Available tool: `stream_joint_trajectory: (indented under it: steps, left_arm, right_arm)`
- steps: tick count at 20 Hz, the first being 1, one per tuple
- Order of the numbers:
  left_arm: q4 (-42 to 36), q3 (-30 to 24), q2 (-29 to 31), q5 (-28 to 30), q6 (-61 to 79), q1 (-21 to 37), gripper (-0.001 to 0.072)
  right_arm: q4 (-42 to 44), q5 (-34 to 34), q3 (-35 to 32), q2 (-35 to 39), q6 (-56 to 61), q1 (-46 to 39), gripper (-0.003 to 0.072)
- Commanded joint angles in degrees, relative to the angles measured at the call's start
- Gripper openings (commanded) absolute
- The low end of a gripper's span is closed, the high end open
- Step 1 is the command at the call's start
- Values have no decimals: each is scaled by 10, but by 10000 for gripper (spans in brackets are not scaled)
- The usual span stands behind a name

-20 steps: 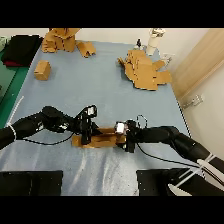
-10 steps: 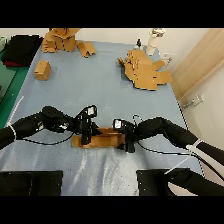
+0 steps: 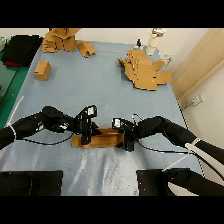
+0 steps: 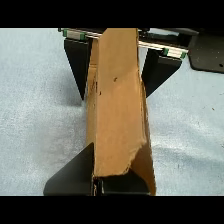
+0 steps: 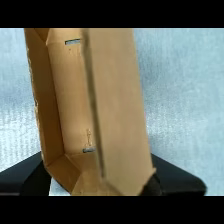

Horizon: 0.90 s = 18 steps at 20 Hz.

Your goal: Fold the box.

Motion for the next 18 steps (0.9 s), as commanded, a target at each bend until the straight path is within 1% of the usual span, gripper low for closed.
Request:
stream_joint_trajectory:
  steps: [1,9,14,18]
  left_arm:
    - [0,1,0,0,0,0,12]
    - [0,0,0,0,0,0,12]
    - [0,1,0,0,0,0,12]
    - [0,0,0,0,0,0,12]
  right_arm:
    - [-3,-2,3,0,0,0,715]
    - [-28,3,7,0,0,36,715]
    - [-34,7,7,0,0,34,712]
    - [-41,-2,7,12,17,34,710]
